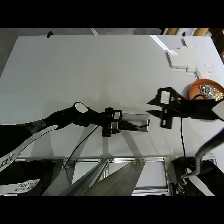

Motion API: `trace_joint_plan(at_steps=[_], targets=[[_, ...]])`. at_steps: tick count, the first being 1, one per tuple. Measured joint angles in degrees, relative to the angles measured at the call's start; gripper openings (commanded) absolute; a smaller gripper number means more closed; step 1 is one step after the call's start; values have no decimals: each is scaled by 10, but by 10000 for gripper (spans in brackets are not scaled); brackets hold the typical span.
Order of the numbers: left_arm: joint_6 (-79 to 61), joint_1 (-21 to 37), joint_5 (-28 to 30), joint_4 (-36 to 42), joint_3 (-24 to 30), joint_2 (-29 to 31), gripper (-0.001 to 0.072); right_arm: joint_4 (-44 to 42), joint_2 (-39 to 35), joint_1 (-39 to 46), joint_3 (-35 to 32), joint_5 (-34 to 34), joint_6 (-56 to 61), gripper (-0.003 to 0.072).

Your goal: Fold the box and place the chain.

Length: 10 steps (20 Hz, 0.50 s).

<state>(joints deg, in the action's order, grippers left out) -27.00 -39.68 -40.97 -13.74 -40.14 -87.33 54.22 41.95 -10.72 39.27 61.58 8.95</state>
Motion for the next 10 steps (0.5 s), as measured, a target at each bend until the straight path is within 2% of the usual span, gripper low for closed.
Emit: trace_joint_plan(at_steps=[2,3,6,9,10], targets=[[0,0,0,0,0,0,273,13,8,35,-12,17,-32,212],[0,0,0,0,0,0,273,19,16,47,-22,20,-46,146],[0,0,0,0,0,0,273,31,44,64,-56,25,-86,147],[0,0,0,0,0,0,273,39,76,62,-87,14,-122,219],[0,0,0,0,0,0,273,41,87,57,-96,9,-131,303]])
